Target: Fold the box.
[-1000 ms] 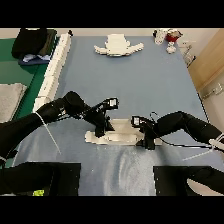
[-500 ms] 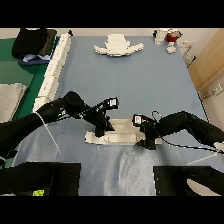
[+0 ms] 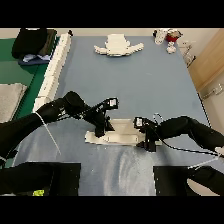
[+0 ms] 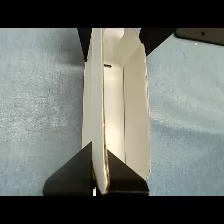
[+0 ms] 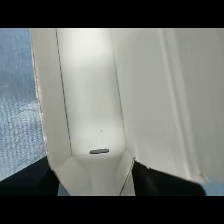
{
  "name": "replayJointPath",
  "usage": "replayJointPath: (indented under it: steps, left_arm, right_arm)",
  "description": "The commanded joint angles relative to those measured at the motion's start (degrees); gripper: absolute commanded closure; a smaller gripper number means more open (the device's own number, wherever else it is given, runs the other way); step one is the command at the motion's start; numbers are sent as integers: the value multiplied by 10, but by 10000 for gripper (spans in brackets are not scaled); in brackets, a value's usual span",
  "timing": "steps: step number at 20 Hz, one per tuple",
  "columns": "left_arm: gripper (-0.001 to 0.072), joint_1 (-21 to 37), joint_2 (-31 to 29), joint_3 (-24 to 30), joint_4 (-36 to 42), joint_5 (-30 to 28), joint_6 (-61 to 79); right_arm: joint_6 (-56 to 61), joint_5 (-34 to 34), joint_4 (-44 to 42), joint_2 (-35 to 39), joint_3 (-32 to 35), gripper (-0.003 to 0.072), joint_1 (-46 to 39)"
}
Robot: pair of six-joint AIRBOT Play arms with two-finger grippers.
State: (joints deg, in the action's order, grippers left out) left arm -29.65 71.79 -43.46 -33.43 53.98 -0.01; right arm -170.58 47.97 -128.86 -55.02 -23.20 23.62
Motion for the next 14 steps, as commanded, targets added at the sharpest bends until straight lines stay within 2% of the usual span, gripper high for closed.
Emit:
replayJointPath:
  steps: [1, 9, 14]
  left_arm:
    - [696, 0, 0, 0, 0, 0, 0]
    - [696, 0, 0, 0, 0, 0, 0]
    - [696, 0, 0, 0, 0, 0, 0]
  right_arm:
    - [-14, -14, -12, -3, 2, 76, 1]
    - [-14, -15, -19, -3, 2, 75, 22]
    - [-14, -40, -19, -15, 3, 75, 24]
